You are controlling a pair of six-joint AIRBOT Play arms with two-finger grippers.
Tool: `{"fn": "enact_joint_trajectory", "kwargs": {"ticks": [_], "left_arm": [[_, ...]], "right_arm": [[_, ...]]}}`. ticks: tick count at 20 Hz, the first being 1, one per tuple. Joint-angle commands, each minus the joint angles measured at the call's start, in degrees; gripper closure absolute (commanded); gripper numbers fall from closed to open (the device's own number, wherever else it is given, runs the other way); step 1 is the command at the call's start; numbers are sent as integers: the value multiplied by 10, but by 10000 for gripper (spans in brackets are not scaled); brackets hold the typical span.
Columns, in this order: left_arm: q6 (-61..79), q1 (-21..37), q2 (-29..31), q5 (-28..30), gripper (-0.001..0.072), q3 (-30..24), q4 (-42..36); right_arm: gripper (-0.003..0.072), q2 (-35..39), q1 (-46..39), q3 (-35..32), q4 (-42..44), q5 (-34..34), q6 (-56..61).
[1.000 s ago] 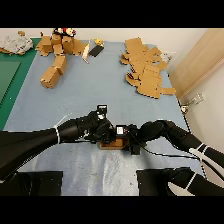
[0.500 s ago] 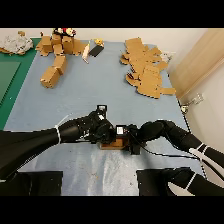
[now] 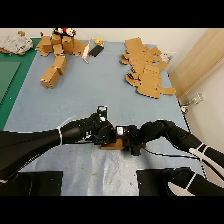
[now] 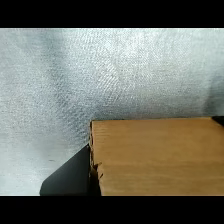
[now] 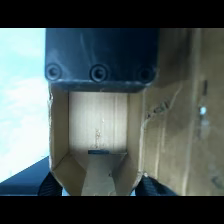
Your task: Fold the box.
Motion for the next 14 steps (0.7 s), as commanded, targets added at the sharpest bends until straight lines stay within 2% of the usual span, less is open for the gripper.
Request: {"fn": "enact_joint_trajectory", "kwargs": {"ticks": [1,4,5,6,7,14], "left_arm": [[2,0,0,0,696,1,-3],[2,0,0,3,694,3,-8],[3,0,0,3,645,5,-8],[2,0,0,4,373,7,-8],[1,0,0,3,206,9,-9],[5,1,14,-30,200,23,-5]], "right_arm": [[185,0,0,0,0,1,-1],[185,0,0,0,0,1,-1],[185,0,0,0,0,1,-1],[185,0,0,0,0,1,-1],[185,0,0,0,0,1,-1],[185,0,0,0,0,1,-1]]}}
